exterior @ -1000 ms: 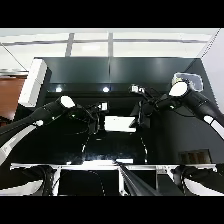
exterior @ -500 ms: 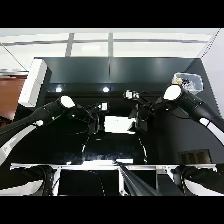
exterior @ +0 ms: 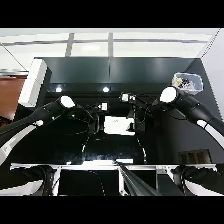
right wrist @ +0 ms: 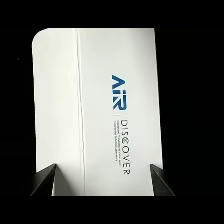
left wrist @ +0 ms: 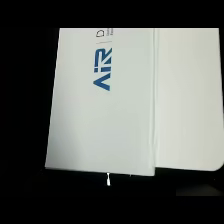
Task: Fold the box and place the chain.
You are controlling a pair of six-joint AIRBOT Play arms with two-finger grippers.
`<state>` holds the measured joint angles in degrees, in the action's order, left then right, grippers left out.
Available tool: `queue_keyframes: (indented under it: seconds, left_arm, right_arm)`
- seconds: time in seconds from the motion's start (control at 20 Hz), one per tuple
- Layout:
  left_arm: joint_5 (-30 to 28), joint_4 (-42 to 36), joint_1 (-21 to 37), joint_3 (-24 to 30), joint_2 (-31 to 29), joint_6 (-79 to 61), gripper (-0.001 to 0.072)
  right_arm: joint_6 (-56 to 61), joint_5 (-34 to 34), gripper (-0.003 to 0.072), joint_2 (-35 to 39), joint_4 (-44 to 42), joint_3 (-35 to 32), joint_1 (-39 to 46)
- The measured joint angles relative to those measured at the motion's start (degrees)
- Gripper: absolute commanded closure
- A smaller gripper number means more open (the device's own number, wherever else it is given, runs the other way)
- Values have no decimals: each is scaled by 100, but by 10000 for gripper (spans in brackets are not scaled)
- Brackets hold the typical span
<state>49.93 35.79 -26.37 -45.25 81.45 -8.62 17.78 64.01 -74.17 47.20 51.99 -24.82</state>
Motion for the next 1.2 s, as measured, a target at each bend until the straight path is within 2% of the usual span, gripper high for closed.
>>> queue_keyframes:
  seconds: [0.25,0.5,0.85,1.2]
  left_arm:
    - [0,-4,0,0,0,15,177]
    - [0,-9,0,0,0,17,177]
    - [7,-7,0,0,0,13,177]
    - [9,-4,0,0,2,4,177]
  right_arm:
    - [-157,-308,27,33,90,-2,-249]
    - [-101,-444,27,470,282,-28,-286]
    - [35,-1071,26,960,378,-717,-203]
    - [-387,-1224,26,1019,354,-868,-308]
